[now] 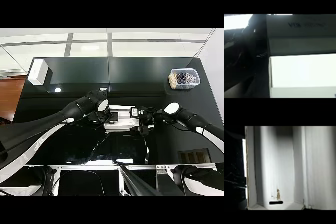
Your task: Fold the box and place the chain.
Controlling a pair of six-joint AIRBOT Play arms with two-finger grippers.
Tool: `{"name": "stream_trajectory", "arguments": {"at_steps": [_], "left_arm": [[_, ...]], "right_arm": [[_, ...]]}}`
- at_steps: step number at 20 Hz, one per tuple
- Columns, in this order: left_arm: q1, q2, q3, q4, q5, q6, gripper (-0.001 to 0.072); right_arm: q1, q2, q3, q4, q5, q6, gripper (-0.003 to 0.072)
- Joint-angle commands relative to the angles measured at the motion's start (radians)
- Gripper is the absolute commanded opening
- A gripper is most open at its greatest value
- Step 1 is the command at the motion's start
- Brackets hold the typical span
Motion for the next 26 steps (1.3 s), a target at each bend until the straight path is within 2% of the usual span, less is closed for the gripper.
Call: {"name": "stream_trajectory", "arguments": {"at_steps": [1, 2, 6, 8, 9, 13, 16, 19, 23, 26], "left_arm": [[-0.001, 0.0, 0.001, 0.007, 0.001, -0.016, 0.0226], [-0.001, 0.0, 0.001, 0.006, 0.012, -0.015, 0.0036], [-0.001, 0.0, 0.002, 0.0, 0.014, -0.014, 0.0023], [-0.001, 0.0, 0.002, 0.001, 0.0, -0.011, 0.0023], [0.0, 0.0, 0.002, 0.001, -0.003, -0.002, 0.0023], [0.007, 0.001, 0.013, 0.027, -0.027, 0.002, 0.0023], [0.007, 0.001, 0.014, 0.04, -0.032, 0.001, 0.0023], [0.007, 0.001, 0.014, 0.037, -0.031, 0.001, 0.0023], [0.007, 0.001, 0.014, 0.03, -0.023, 0.0, 0.0023], [0.007, 0.001, 0.014, 0.03, -0.023, 0.0, 0.0024]], "right_arm": [[0.0, 0.0, 0.0, 0.0, 0.0, 0.0, 0.0238], [0.0, 0.0, 0.0, 0.0, 0.0, 0.0, 0.0238], [0.0, 0.0, 0.0, 0.0, 0.002, 0.0, 0.0241], [0.0, 0.0, 0.0, 0.0, -0.018, 0.031, 0.0518], [0.0, 0.003, 0.0, -0.001, -0.029, 0.04, 0.0594], [0.0, 0.066, 0.0, -0.053, 0.029, 0.071, 0.0594], [0.0, 0.122, 0.0, -0.12, 0.028, 0.079, 0.0593], [0.0, 0.129, 0.0, -0.187, 0.041, 0.086, 0.0592], [0.0, 0.128, 0.0, -0.175, 0.048, 0.086, 0.0589], [0.001, 0.127, 0.0, -0.102, 0.054, 0.086, 0.0399]]}}
